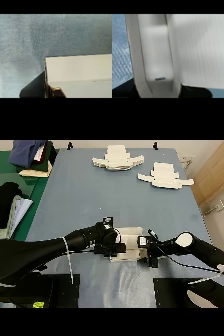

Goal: Fold the box.

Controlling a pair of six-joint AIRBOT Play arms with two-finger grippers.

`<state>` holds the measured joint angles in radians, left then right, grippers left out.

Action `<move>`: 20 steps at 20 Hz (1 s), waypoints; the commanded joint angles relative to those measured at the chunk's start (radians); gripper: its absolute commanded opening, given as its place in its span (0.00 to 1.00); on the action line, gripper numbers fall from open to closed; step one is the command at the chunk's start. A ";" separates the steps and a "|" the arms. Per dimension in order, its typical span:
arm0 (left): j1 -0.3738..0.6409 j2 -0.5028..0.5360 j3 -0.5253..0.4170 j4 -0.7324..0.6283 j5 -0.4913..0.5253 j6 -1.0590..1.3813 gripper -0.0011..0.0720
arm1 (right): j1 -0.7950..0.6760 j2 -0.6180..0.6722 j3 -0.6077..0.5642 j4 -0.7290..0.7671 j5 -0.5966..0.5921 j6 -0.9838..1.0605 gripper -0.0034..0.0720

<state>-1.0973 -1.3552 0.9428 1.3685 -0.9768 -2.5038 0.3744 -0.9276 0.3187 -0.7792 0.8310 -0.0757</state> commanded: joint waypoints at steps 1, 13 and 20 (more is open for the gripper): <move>-0.024 -0.010 0.043 0.081 -0.046 -0.075 0.03 | 0.001 0.000 0.000 0.002 -0.002 0.000 0.74; -0.024 -0.029 0.074 0.090 -0.065 -0.051 0.76 | 0.001 0.000 0.000 0.002 -0.002 0.000 0.73; -0.025 -0.031 0.074 0.092 -0.131 -0.032 0.44 | 0.001 0.000 0.000 0.002 -0.002 0.000 0.73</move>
